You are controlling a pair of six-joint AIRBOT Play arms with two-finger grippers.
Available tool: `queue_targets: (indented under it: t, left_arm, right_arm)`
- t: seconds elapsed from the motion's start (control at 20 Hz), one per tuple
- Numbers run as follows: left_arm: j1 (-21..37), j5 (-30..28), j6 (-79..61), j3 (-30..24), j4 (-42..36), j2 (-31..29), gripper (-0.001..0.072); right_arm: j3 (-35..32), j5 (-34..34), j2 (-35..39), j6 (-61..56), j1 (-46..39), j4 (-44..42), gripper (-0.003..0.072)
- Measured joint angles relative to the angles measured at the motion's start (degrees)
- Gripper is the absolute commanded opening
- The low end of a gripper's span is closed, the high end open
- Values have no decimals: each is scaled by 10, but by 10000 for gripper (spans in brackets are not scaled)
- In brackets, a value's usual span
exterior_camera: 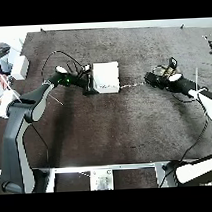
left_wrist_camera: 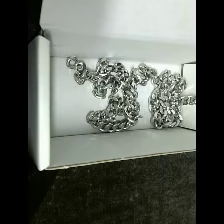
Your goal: Fold the box and place the chain.
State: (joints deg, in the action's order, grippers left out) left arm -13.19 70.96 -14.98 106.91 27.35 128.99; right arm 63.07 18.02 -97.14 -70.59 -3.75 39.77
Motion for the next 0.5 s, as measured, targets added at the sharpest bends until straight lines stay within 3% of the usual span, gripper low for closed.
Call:
queue_targets:
  t: [0.25, 0.5]
  left_arm:
    - [0, 0, 0, 0, 0, 0, 467]
    - [0, 0, 0, 0, 0, 0, 467]
  right_arm:
    - [8, 13, 6, 2, 31, -8, 12]
    - [10, 44, 94, 15, 83, -9, 12]
